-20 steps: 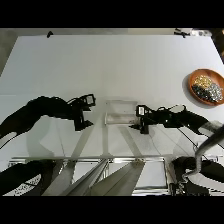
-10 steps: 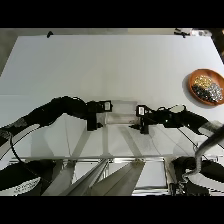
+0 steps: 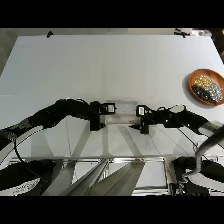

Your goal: Fold the box and place the chain.

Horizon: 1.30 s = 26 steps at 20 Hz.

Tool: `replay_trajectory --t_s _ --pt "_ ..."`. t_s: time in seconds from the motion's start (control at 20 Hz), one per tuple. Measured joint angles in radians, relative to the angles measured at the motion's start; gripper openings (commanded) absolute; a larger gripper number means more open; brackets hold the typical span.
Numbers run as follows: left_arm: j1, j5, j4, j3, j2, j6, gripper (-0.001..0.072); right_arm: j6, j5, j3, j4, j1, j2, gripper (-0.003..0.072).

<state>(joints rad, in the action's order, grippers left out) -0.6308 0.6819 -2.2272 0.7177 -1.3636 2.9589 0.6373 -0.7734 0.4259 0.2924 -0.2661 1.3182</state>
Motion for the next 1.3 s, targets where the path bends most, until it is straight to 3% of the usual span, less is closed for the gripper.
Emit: replay_trajectory --t_s 0.75,1.3 --pt "-0.048 -0.027 -0.02 0.001 -0.012 0.0 0.0678 0.001 -0.001 0.0 0.0 0.001 0.0 0.0342" --pt "0.021 0.057 -0.028 0.002 0.013 -0.003 0.068 -0.001 0.002 0.0 -0.002 0.0 0.0 0.0343"
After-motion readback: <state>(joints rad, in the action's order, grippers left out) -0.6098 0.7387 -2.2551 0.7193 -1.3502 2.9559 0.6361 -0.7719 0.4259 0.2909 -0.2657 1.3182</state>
